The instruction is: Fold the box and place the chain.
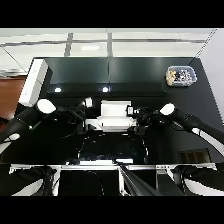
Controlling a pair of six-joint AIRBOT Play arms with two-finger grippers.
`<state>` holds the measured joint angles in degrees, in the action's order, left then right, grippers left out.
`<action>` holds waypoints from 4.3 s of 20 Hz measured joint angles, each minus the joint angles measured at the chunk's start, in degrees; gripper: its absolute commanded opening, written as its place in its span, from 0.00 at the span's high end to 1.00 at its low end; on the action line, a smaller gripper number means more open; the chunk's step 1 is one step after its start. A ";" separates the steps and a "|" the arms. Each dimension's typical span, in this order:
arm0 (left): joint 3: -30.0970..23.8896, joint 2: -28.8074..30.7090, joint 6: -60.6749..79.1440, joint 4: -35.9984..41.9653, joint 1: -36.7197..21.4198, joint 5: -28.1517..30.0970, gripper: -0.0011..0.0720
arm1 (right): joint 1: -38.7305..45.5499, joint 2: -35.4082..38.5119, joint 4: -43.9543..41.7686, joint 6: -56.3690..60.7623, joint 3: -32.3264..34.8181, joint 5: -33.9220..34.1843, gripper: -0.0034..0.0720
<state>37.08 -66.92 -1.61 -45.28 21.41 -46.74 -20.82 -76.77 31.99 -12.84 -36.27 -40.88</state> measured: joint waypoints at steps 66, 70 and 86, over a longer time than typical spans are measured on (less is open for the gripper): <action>4.22 -18.73 -47.01 21.64 -16.13 -24.24 0.11 | 0.00 0.00 0.02 -0.02 0.00 0.00 0.82; 7.65 -18.84 -49.11 20.41 -12.28 -23.74 0.12 | 0.00 0.00 0.02 -0.02 0.00 0.00 0.82; 18.10 -18.86 -76.39 0.17 1.92 -14.08 0.32 | 0.00 0.00 0.04 -0.02 0.00 0.00 0.82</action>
<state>55.18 -85.78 -78.00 -45.10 23.33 -60.82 -20.82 -76.77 32.03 -12.86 -36.27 -40.88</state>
